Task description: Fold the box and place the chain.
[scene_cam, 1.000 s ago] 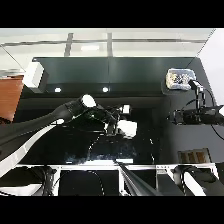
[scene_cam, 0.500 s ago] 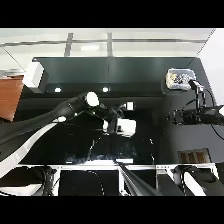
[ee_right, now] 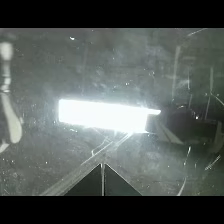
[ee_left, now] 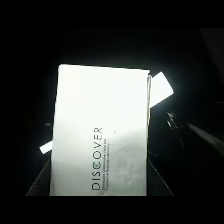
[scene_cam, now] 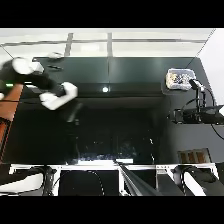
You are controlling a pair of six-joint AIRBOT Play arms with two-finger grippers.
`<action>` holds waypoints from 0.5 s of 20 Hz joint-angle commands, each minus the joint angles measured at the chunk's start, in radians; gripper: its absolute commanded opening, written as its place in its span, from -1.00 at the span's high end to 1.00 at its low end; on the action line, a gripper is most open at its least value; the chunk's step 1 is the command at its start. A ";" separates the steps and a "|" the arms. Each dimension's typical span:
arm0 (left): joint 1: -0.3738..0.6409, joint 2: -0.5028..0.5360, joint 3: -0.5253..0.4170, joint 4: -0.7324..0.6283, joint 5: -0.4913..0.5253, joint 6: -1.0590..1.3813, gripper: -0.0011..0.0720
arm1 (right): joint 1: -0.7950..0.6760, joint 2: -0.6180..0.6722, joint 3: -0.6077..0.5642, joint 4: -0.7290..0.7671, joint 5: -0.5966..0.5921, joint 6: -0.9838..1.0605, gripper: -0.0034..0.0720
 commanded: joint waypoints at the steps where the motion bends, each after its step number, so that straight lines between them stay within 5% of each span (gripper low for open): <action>1: 0.381 -0.001 0.000 0.043 -0.005 -0.171 -0.01 | 0.000 0.000 0.000 0.002 -0.038 0.001 0.87; 5: 0.583 -0.005 0.000 -0.029 0.047 -0.079 -0.01 | 0.000 0.000 0.000 0.002 -0.074 0.001 0.87; 10: 0.569 -0.051 0.000 -0.210 0.171 0.220 -0.01 | 0.000 0.000 0.000 0.002 -0.162 0.001 0.87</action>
